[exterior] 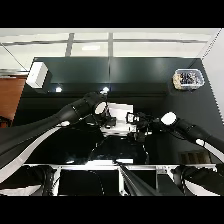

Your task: Fold the box and place the chain.

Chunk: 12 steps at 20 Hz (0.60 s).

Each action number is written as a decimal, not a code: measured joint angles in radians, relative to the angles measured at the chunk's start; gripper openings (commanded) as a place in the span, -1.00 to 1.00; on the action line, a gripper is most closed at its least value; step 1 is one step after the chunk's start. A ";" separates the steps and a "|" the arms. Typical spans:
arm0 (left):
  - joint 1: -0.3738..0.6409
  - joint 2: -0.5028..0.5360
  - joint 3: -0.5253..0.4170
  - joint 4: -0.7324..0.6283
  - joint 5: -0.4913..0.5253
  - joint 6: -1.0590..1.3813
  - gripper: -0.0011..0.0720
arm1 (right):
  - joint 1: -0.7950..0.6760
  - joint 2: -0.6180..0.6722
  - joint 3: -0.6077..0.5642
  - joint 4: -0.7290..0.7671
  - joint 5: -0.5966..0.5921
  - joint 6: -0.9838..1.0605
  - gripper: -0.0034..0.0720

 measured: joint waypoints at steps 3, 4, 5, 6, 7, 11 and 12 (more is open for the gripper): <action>0.000 -0.005 0.000 0.010 0.002 -0.009 0.07 | 0.000 0.000 0.000 0.000 0.000 0.000 0.24; 0.000 -0.006 0.000 0.013 0.001 -0.013 -0.21 | 0.000 0.000 0.000 0.000 0.000 0.000 0.24; 0.000 -0.007 0.000 0.015 0.000 -0.013 -0.43 | 0.000 0.000 0.000 0.000 0.000 0.000 0.24; 0.000 -0.007 0.000 0.016 -0.006 -0.013 -0.80 | 0.000 0.000 0.000 0.000 0.000 0.000 0.24; 0.000 -0.009 0.000 0.017 -0.008 -0.016 -0.91 | 0.000 0.000 0.000 0.000 0.000 0.000 0.24; -0.002 -0.016 0.002 0.011 -0.008 -0.018 -0.91 | 0.000 0.000 0.000 0.000 0.001 0.001 0.25; -0.002 -0.017 0.002 0.007 -0.008 -0.017 -0.91 | 0.000 0.000 0.000 0.000 0.001 0.001 0.65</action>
